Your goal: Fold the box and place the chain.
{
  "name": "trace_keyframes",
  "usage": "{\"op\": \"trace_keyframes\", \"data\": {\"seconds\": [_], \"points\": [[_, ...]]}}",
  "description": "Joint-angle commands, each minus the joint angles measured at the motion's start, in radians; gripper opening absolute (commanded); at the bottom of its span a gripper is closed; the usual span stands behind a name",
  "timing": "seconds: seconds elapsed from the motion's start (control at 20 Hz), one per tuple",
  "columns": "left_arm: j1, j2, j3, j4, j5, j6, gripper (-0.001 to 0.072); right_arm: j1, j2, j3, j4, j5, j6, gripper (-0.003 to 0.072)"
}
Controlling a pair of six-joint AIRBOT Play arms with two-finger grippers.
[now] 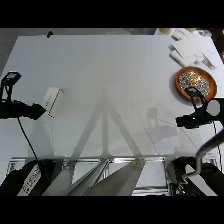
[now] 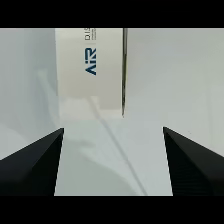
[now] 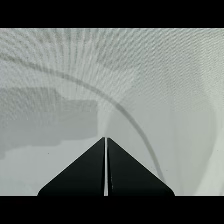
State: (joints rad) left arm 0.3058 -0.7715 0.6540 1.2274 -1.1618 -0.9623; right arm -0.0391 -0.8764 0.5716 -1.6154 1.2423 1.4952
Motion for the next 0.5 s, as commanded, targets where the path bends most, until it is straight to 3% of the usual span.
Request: {"op": "trace_keyframes", "data": {"seconds": [0.0,0.45], "points": [[0.0,0.086,0.0,-0.001,-0.056,-0.012,0.069,0.0,0.001,-0.001,0.0,0.0,0.0,0.0022],[-0.002,0.095,0.0,-0.022,-0.05,-0.011,0.069,0.0,0.001,-0.001,0.0,0.0,0.0,0.0022]]}}
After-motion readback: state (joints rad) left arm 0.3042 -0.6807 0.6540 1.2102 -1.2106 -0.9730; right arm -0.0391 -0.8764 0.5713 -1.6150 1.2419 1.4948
